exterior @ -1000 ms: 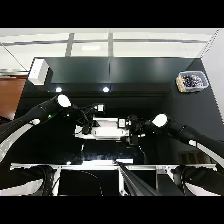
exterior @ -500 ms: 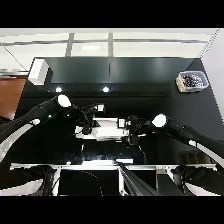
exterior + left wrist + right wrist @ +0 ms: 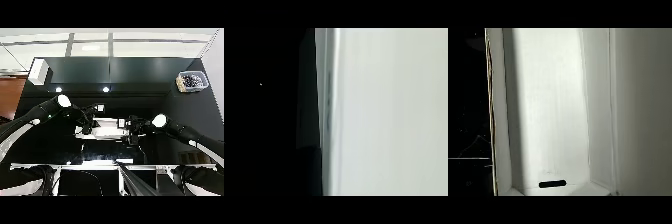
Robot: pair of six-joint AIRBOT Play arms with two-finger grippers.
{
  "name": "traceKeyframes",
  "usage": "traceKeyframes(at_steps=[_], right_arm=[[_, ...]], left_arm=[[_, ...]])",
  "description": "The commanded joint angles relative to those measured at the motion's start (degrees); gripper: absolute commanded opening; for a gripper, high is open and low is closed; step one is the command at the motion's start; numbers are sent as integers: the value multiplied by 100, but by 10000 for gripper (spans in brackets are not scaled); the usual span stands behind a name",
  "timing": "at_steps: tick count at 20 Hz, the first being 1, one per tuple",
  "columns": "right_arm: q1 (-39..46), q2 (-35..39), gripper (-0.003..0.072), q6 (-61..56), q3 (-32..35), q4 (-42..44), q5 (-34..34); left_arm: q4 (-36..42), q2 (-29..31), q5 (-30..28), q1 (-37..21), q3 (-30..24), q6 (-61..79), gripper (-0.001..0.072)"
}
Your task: Fold the box and place the chain.
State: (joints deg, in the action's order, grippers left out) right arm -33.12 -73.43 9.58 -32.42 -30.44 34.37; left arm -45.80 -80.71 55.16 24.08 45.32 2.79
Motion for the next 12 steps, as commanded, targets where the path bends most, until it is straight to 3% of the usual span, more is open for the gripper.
traceKeyframes(at_steps=[1,2,3,4,5,6,8,10,12], right_arm=[[-2,-4,439,-7,4,-9,-13],[-2,-4,439,-9,4,-9,-17],[-2,-4,384,-9,4,-9,-17],[-2,-4,246,-9,4,-11,-15],[-4,-4,246,-9,4,-11,-15],[-4,-4,245,-9,4,-13,-15],[-4,-4,245,-9,4,-13,-15],[-4,-4,246,-9,4,-13,-15],[-4,-4,245,-9,4,-13,-15]], left_arm=[[0,-4,-4,-2,2,0,26],[0,-4,-4,-2,2,-2,26],[0,-4,-4,-2,4,0,26],[0,0,22,-2,4,-24,31],[-9,17,61,-2,9,-114,74],[-39,63,83,-2,11,-374,164],[-363,243,203,-2,59,-835,276],[-741,546,393,-4,125,-1311,564],[-1198,957,625,-22,144,-1982,593]])
